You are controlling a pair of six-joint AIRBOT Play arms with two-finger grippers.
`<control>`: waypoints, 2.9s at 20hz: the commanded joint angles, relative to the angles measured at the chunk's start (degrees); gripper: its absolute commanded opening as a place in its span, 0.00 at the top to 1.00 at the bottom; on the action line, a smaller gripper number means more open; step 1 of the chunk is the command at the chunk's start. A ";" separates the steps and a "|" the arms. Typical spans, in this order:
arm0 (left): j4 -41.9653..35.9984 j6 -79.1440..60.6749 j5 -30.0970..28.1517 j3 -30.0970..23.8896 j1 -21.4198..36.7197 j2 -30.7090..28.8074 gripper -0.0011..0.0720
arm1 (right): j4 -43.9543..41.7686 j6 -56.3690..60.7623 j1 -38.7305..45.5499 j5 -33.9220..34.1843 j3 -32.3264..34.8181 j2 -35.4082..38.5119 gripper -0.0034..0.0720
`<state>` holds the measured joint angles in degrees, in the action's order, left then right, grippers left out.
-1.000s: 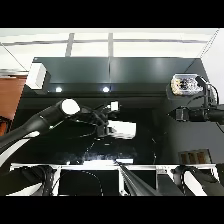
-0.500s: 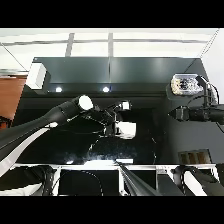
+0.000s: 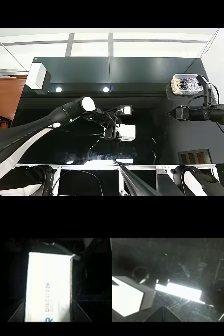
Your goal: Fold the box and place the chain.
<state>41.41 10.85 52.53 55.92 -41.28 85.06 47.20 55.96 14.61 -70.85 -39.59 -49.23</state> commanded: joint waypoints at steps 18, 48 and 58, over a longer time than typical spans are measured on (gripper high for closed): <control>34.05 42.71 3.50 0.00 15.54 -7.96 0.53 | -0.04 1.79 0.00 0.50 0.02 0.04 0.95; 33.27 48.81 -12.07 11.80 64.02 5.27 0.00 | -0.20 7.61 -0.02 4.59 0.02 0.04 0.95; 41.92 67.01 18.97 23.96 63.54 -2.62 0.84 | 0.13 6.71 -7.17 1.64 0.02 2.47 0.95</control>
<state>80.44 70.67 61.04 78.26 22.35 85.80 47.05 63.53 10.94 -69.08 -39.59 -48.23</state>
